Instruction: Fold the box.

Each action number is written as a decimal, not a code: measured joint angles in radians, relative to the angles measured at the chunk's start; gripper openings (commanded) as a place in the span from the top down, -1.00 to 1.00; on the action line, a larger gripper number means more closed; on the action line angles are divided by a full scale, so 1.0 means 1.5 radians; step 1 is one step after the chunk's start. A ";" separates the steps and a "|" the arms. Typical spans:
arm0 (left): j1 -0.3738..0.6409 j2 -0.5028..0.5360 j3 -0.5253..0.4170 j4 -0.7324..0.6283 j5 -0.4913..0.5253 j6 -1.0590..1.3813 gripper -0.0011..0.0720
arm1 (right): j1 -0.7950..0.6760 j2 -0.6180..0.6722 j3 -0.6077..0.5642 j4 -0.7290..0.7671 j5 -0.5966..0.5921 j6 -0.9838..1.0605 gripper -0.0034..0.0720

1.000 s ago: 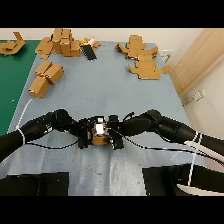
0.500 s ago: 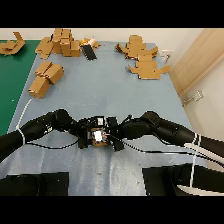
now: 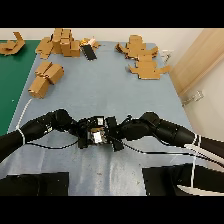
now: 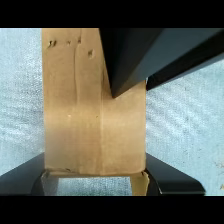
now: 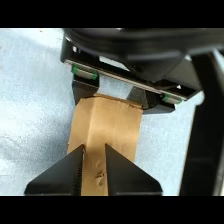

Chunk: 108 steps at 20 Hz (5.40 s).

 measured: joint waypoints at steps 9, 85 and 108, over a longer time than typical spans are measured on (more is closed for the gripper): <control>0.000 0.000 0.000 0.001 0.000 0.001 0.24 | 0.002 0.011 0.000 -0.007 -0.002 0.001 -0.16; 0.000 0.000 0.000 0.000 0.000 0.000 0.24 | 0.123 0.051 -0.098 -0.312 0.189 0.307 0.49; 0.000 0.000 0.000 0.000 0.000 0.001 0.24 | 0.121 0.096 -0.098 -0.384 0.194 0.306 0.82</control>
